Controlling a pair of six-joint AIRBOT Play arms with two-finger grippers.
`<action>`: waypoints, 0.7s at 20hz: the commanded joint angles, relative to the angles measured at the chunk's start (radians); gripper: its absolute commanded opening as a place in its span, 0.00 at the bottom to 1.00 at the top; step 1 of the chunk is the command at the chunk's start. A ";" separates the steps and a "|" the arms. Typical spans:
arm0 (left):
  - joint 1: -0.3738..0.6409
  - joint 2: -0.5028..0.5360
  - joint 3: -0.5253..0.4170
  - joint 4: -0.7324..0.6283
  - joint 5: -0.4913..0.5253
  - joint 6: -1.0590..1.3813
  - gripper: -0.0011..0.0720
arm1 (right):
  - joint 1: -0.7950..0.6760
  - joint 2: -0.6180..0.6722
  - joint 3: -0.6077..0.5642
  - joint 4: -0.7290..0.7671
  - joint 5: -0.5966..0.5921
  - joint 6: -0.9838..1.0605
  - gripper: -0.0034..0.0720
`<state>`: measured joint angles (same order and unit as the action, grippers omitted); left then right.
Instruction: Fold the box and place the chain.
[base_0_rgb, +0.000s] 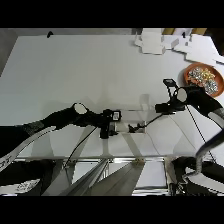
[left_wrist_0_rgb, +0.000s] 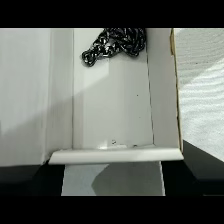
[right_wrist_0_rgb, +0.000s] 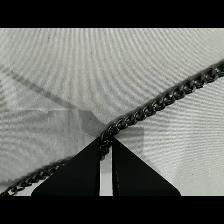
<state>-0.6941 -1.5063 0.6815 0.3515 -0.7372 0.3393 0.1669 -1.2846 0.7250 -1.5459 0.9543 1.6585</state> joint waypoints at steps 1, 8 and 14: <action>0.001 0.000 0.000 0.000 0.000 0.001 0.39 | 0.000 0.019 -0.001 0.001 0.006 -0.019 0.07; 0.001 0.000 0.000 0.000 0.000 0.001 0.39 | 0.014 0.296 -0.001 0.006 0.209 -0.063 0.07; 0.001 0.000 0.000 0.000 0.000 0.001 0.39 | 0.175 0.572 -0.001 0.134 0.329 -0.025 0.07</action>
